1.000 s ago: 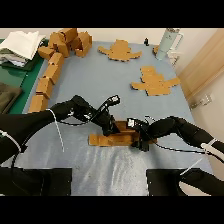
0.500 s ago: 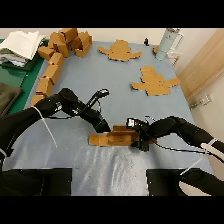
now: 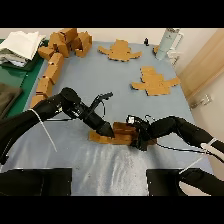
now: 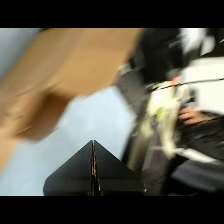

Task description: Fold the box.

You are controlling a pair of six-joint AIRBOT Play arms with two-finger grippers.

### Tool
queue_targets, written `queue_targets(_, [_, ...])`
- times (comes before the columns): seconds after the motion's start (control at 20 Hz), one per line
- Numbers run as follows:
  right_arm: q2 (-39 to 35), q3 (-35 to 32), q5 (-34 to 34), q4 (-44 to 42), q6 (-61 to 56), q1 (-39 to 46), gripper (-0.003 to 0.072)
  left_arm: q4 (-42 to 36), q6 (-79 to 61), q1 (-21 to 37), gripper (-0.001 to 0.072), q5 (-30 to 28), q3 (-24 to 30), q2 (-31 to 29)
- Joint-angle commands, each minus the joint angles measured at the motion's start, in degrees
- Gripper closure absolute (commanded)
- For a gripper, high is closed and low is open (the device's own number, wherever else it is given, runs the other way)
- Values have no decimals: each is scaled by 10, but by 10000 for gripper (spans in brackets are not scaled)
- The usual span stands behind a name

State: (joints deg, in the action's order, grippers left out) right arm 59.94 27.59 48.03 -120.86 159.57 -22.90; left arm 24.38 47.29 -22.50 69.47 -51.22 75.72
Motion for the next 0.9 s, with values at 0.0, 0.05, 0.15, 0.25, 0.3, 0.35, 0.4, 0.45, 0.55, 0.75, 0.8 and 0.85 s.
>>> queue_targets(0.0, [0,0,4,2,-7,-1,175,-63,31,-29,693,-68,-23,17])
queue_targets(0.05, [0,0,3,3,9,-1,175,-64,31,-29,693,-89,-30,24])
queue_targets(0.15, [0,0,3,0,47,-1,175,-62,24,-28,693,-103,-45,37])
queue_targets(0.25, [0,1,3,-1,68,-1,175,-62,16,-28,693,-105,-53,51])
queue_targets(0.3, [0,1,3,-1,86,-1,175,-61,16,-28,693,-108,-52,59])
queue_targets(0.35, [0,1,3,-1,110,-1,175,-62,16,-28,694,-111,-52,66])
queue_targets(0.4, [0,1,0,-1,129,-1,174,-62,16,-28,693,-118,-53,73])
queue_targets(0.45, [0,1,-5,-2,129,-1,174,-62,16,-28,693,-126,-53,80])
queue_targets(0.55, [0,0,-6,-2,129,-1,174,-56,16,-28,693,-147,-53,92])
queue_targets(0.75, [0,0,-5,-2,129,-1,174,52,110,-27,694,-203,-53,134])
queue_targets(0.8, [0,1,-4,-2,129,-1,174,78,127,-27,694,-205,-53,140])
queue_targets(0.85, [0,1,-1,-2,129,-1,174,96,138,-28,694,-203,-53,141])
